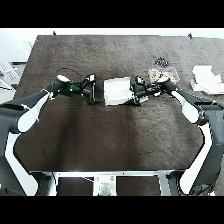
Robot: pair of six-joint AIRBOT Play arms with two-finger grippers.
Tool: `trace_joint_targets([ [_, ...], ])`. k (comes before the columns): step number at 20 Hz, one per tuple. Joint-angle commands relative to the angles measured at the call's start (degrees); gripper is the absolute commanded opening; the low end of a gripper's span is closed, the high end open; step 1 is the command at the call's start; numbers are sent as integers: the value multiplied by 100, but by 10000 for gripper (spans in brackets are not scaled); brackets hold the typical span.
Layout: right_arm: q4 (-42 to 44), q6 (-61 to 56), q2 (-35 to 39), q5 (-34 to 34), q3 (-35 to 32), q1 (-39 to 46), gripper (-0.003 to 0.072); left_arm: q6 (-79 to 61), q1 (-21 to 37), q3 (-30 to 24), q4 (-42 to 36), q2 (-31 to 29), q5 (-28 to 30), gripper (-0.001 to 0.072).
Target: Fold the box and place the chain.
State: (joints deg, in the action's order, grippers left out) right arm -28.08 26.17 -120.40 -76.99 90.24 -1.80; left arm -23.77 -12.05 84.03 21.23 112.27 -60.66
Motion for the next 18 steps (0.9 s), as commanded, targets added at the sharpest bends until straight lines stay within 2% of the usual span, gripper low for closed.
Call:
trace_joint_targets([
  [1,2,-2,-2,-2,0,-2,625,422,46,348,70,251,-442,719],
  [5,2,-2,-2,-2,0,-2,626,634,46,708,361,435,-616,718],
  [12,2,-2,-2,-2,0,-2,625,721,46,708,640,470,-601,719],
  [18,2,-2,-2,-2,0,-2,625,682,33,708,365,470,-590,719],
])
